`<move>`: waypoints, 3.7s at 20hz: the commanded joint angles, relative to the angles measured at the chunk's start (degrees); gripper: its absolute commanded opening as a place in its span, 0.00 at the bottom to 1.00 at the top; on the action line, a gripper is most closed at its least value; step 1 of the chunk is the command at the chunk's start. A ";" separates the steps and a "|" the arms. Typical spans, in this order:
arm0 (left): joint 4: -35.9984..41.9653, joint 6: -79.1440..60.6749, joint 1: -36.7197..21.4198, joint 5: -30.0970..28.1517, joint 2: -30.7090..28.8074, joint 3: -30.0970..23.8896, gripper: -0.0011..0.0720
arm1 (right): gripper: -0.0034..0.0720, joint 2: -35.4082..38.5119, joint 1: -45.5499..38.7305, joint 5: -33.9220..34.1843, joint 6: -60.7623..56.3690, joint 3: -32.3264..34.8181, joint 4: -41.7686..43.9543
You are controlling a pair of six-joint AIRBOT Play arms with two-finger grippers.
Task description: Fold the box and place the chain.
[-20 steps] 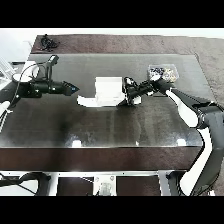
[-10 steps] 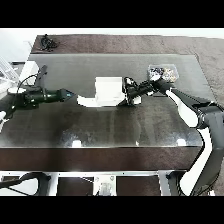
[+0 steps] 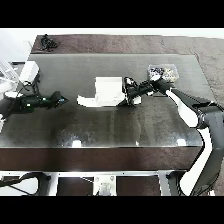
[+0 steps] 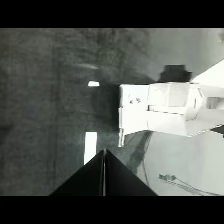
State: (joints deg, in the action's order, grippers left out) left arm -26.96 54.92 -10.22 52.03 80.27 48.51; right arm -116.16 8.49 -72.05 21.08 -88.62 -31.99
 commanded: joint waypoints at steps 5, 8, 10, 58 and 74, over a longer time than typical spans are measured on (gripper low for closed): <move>0.17 1.79 4.94 3.56 10.82 6.47 0.04 | 0.82 0.00 0.00 0.00 0.00 0.00 0.00; 0.79 2.51 7.19 4.02 13.16 8.22 0.04 | 0.82 0.00 0.00 0.00 0.00 0.00 0.00; 1.60 2.62 9.01 3.15 13.79 8.48 0.04 | 0.82 0.00 0.00 0.00 -0.02 0.00 0.00; 1.46 17.33 17.73 3.32 14.29 18.34 0.56 | 0.82 0.00 0.00 0.00 -0.02 0.00 0.00; -4.52 26.23 22.69 1.49 14.29 21.92 0.56 | 0.82 0.00 0.00 0.00 0.00 0.00 0.00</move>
State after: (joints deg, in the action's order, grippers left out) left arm -29.06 78.83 11.53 54.15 94.56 69.60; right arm -116.16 8.49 -72.03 21.08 -88.62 -32.01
